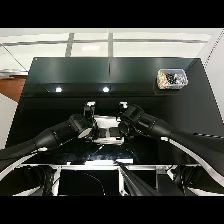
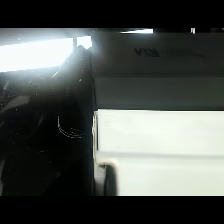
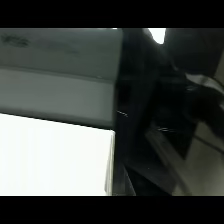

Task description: Fold the box and place the chain.

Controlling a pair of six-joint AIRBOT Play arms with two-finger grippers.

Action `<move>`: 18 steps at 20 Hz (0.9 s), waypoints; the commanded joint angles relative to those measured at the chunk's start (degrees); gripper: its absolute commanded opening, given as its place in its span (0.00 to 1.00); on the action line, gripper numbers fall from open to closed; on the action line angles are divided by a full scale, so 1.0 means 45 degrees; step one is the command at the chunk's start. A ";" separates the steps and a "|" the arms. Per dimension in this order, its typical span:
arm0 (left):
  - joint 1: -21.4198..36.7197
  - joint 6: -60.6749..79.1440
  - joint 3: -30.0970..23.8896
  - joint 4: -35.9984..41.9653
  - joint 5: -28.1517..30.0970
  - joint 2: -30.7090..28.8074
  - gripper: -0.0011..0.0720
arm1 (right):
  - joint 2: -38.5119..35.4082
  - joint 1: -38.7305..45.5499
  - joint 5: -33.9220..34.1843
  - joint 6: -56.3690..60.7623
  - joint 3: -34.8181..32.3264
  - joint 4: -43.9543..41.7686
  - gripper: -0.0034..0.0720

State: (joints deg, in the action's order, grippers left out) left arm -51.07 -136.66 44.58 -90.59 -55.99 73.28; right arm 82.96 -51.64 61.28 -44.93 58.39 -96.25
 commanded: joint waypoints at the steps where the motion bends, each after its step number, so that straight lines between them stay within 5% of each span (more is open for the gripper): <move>1: 0.0005 -0.0019 -0.0005 0.0005 -0.0044 0.0005 0.06 | -0.0044 -0.0005 0.0306 -0.0452 0.0306 0.0029 0.51; 8: 0.0005 -0.0019 -0.0005 0.0005 -0.0044 0.0005 0.06 | 0.0015 -0.0005 0.0185 -0.0374 0.0471 0.0549 0.50; 9: 0.0005 -0.0019 -0.0005 0.0005 -0.0039 0.0005 0.06 | 0.0112 -0.0005 0.0146 -0.0262 0.0471 0.0544 0.49; 10: 0.0005 -0.0015 -0.0005 0.0005 -0.0039 0.0005 0.06 | 0.0233 -0.0005 0.0151 -0.0262 0.0471 0.0539 0.38; 17: 0.0005 -0.0019 -0.0005 0.0005 -0.0039 0.0005 0.06 | 0.0544 -0.0010 0.0199 0.0107 0.0471 0.0782 0.36; 18: 0.0000 -0.0019 -0.0005 0.0005 -0.0039 0.0005 0.06 | 0.0597 -0.0010 0.0199 0.0126 0.0471 0.0777 0.23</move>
State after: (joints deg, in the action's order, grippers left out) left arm -51.07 -136.86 44.58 -90.52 -56.16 73.28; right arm 85.14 -51.66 62.13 -45.19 60.47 -93.38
